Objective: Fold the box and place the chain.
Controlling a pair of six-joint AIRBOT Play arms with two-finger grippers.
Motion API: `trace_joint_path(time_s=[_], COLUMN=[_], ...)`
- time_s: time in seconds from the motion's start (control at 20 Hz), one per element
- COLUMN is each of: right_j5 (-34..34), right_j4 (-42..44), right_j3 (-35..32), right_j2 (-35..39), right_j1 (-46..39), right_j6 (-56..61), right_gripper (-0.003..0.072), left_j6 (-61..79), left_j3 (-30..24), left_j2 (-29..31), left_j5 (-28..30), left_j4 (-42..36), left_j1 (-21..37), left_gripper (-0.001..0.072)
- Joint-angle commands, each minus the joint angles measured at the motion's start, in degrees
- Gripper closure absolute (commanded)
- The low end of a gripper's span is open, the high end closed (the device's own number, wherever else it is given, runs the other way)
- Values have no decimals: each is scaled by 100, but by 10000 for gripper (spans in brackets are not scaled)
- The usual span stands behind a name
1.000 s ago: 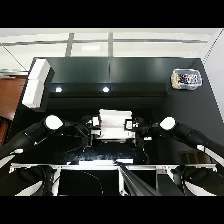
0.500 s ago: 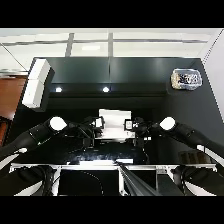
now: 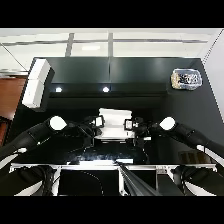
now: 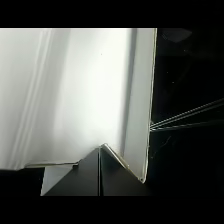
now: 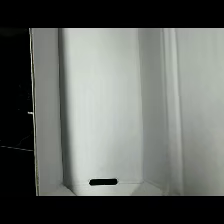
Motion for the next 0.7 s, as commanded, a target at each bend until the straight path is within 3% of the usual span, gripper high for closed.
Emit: trace_joint_path(time_s=[0.0, 0.15, 0.3, 0.4, 0.55, 0.65], right_j5=[26, 26, 26, 26, 26, 26], right_j4=[-11, -11, -11, -11, -11, -13], right_j3=[-2, -2, -2, -2, -2, -2], right_j2=[-2, -2, -2, -2, -2, -2], right_j1=[0, 0, 0, 0, 0, 0], right_j6=[-20, -22, -22, -20, -22, -22], right_gripper=[250, 251, 250, 250, 250, 250], left_j6=[-1547, -3541, -6288, -6686, -8188, -7331], left_j3=[101, 98, 98, 72, -271, -450], left_j2=[378, 1104, 1613, 1639, 1453, 988], left_j5=[-127, -577, -1449, -2111, -2269, -2588], left_j4=[1139, 2179, 3038, 2946, 2284, 1268], left_j1=[245, 1156, 2605, 3508, 4441, 4610], left_gripper=[682, 682, 680, 679, 679, 680])
